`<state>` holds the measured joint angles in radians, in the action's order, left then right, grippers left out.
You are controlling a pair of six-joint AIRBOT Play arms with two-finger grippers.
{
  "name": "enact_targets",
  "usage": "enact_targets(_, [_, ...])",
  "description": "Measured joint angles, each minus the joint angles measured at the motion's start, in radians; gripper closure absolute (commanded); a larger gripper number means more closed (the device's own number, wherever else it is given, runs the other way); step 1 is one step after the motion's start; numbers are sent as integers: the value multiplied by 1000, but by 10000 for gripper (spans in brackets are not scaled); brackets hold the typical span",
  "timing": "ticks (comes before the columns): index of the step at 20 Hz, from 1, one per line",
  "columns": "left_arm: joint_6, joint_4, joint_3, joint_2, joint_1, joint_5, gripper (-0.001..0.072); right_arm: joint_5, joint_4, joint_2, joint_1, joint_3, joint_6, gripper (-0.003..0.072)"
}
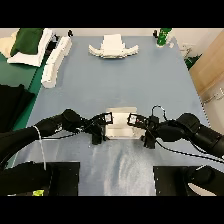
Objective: Fold the box.
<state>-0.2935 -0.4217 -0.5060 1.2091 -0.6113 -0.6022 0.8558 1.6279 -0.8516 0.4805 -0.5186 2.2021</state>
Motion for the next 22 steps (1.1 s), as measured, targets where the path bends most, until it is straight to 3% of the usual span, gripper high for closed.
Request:
enact_targets(1, [-1, 0, 0, 0, 0, -6, 280, 35, -66, 6, -1, 0, -62, 478])
enact_targets(3, [-2, -3, 0, 0, 0, -6, 280, 85, -162, 15, -1, 0, -167, 607])
enact_targets(5, [-2, -3, 0, 0, 0, -9, 280, 124, -241, 21, -1, 0, -256, 622])
enact_targets(6, [-2, -3, 0, 0, 0, -9, 280, 140, -273, 22, -2, 0, -297, 684])
enact_targets(14, [-5, -4, 0, 0, 0, -10, 280, 200, -375, 29, -98, -1, -532, 685])
enact_targets(22, [-5, -5, 0, 0, 0, -10, 280, 237, -315, 16, -332, -1, -655, 685])
